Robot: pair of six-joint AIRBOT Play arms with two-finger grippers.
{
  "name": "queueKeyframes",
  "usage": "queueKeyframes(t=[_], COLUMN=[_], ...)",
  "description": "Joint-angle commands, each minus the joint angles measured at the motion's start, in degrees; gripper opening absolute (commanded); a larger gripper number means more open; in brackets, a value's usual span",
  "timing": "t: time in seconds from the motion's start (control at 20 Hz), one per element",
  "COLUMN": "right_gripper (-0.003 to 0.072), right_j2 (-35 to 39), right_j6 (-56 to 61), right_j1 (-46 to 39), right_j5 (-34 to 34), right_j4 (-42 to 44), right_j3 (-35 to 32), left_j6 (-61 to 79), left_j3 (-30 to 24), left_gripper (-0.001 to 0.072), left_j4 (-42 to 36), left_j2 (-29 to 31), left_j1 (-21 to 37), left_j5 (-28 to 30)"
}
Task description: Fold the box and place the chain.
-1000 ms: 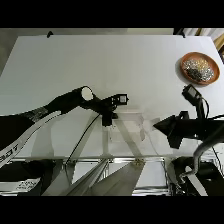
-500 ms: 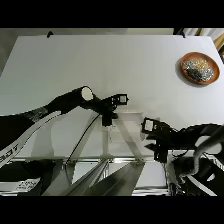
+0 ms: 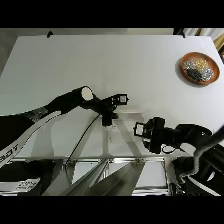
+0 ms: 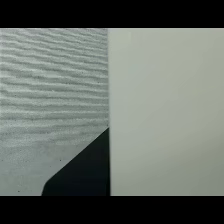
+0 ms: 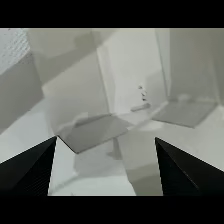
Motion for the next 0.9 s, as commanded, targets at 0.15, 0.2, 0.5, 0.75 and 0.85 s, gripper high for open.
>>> queueKeyframes(t=[0.15, 0.2, 0.5, 0.75, 0.85], right_gripper=[0.0694, 0.0694, 0.0694, 0.0694, 0.0693], right_j2=[-0.26, -0.26, -5.81, -5.70, -5.70], right_j6=[1.31, 1.33, 5.64, 5.79, 5.81], right_j1=[4.76, 4.76, 2.56, 1.99, 1.90], right_j5=[-4.22, -5.20, -15.37, -14.67, -13.73], right_j4=[-1.73, -1.68, -1.77, -0.96, -0.94], right_j3=[-4.44, -4.44, -4.44, -4.28, -4.02], left_j6=[0.00, 0.00, 0.00, 0.00, 0.00], left_j3=[0.07, 0.07, 0.07, 0.07, 0.07], left_gripper=[0.0011, 0.0011, 0.0011, 0.0011, 0.0011], left_j4=[0.00, 0.00, 0.00, 0.00, 0.02], left_j2=[-0.02, -0.02, -0.02, -0.02, -0.02], left_j1=[0.00, 0.00, 0.00, 0.00, 0.00], left_j5=[0.00, 0.00, 0.00, -0.02, 0.00])
